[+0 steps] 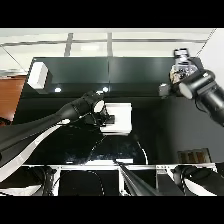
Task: Fold the box and place the chain.
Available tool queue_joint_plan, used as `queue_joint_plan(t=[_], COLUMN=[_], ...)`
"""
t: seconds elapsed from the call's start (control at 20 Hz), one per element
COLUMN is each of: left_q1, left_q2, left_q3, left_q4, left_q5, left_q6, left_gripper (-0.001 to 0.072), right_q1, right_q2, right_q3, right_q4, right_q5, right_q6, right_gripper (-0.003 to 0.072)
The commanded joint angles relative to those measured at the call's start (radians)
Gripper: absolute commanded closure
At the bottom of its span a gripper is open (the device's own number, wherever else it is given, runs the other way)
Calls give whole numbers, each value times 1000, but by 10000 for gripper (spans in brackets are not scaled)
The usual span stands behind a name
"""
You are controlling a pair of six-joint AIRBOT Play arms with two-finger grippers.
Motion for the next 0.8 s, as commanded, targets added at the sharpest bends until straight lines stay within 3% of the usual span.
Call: queue_joint_plan(t=[0.0,0.15,0.35,0.45,0.6,0.75], left_q1=[0,0,0,0,0,0], left_q2=[0,1,1,0,0,0], left_q3=[0,0,0,0,0,0], left_q4=[0,0,0,0,0,-4], left_q5=[-5,-11,-4,-3,-4,-4], left_q6=[0,0,0,0,0,0], left_gripper=[684,684,684,684,684,684], right_q1=[-255,-439,-553,-558,-561,-561], right_q2=[-98,-251,-550,-681,-794,-842], right_q3=[-5,137,514,687,809,836], right_q4=[59,241,470,451,447,395], right_q5=[-217,-316,-164,-81,-54,-67], right_q6=[6,-2,-125,-126,-123,-125], right_gripper=[-26,-25,-24,85,126,127])
